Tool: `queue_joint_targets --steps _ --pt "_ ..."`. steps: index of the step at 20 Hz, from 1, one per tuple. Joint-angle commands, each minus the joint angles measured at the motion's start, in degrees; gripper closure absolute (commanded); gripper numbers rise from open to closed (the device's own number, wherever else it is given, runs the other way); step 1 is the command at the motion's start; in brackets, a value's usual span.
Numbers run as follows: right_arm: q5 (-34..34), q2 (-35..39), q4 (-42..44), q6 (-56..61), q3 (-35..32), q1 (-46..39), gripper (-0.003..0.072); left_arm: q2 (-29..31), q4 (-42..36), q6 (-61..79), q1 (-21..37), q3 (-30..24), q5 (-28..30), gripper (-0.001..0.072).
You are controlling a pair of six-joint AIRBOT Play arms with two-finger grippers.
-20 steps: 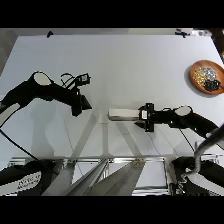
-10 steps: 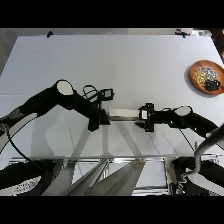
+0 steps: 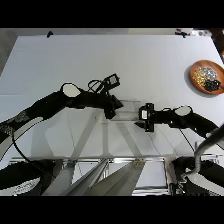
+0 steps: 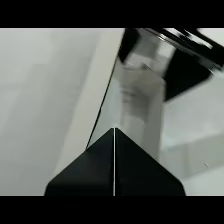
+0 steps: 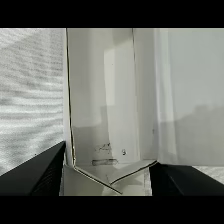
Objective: Fold the box and place the chain.
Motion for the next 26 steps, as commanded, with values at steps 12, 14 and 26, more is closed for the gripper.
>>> queue_joint_targets --steps 12,14,26 --pt "0.0 0.0 0.0 0.0 0.0 0.0 0.0223 -8.9 -2.4 -7.7 -0.1 0.0 9.7 0.0706" --pt "0.0 0.0 0.0 0.0 0.0 0.0 0.0223 -9.0 1.9 -10.8 0.0 0.0 9.9 0.0707" --pt "0.0 0.0 0.0 0.0 0.0 0.0 0.0223 -3.9 4.1 -12.1 0.4 0.1 7.8 0.0705"
